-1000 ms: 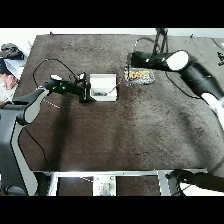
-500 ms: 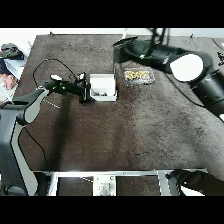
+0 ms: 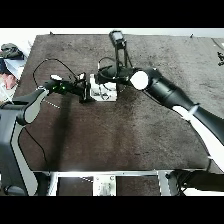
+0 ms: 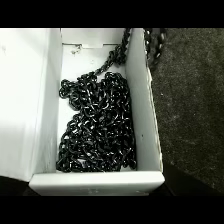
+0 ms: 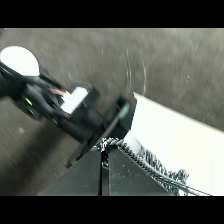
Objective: Fold the box and place the chain.
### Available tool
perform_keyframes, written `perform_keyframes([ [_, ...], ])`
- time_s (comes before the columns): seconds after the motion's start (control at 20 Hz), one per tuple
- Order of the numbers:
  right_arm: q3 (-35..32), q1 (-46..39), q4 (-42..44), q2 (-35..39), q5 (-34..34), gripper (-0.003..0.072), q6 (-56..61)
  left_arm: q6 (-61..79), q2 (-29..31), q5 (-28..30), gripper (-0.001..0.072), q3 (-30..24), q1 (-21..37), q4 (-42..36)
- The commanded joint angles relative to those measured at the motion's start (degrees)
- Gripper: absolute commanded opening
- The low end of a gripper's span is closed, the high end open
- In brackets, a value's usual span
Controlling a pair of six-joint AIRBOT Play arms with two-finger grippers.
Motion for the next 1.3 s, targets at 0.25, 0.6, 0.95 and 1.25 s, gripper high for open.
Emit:
perform_keyframes([
  [0.25, 0.04, -1.33, -0.09, 0.39, -1.55, -0.0008, 2.58, 0.00, -0.04, 0.02, 0.0347, 0.02, 0.00, 0.02],
  [0.6, 0.04, -1.27, -4.46, 11.17, -6.84, -0.0008, 2.40, 0.00, -0.04, 0.02, 0.0347, 0.02, 0.00, 0.02],
  [0.95, -0.04, -0.17, -4.22, 5.60, -4.81, -0.0008, 2.64, 0.00, -0.02, 0.02, 0.0347, 0.02, 0.00, 0.02],
  [1.25, -0.11, 0.20, -4.26, -4.33, -0.26, -0.0008, 3.21, 0.00, -0.04, 0.00, 0.0346, 0.02, 0.00, 0.02],
])
